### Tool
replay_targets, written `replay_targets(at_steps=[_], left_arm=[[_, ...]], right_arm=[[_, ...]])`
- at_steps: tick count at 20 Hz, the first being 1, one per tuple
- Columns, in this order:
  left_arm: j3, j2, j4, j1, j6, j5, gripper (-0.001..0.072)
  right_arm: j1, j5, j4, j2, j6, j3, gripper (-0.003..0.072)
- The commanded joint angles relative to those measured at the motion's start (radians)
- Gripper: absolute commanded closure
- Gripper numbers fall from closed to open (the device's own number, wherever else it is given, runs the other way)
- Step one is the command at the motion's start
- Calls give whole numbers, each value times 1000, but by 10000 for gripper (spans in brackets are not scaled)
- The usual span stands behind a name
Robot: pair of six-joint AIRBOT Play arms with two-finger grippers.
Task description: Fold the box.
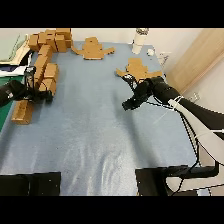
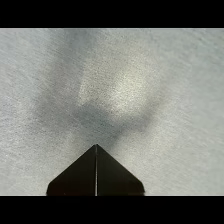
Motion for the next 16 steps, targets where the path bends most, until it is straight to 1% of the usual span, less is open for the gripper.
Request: replay_targets(at_steps=[1,5,11,13,16], left_arm=[[160,-140,19,-2,-38,-13,189],[306,-256,19,-8,-60,-18,189],[466,-353,27,-12,-60,-27,189],[492,-371,28,-12,-57,-23,189],[492,-378,35,-10,-37,18,189]], right_arm=[[0,0,0,-1,0,1,683],[0,0,0,-1,0,1,683],[0,0,0,-1,0,1,683],[0,0,0,-1,0,1,683],[0,0,0,-1,0,1,683]])
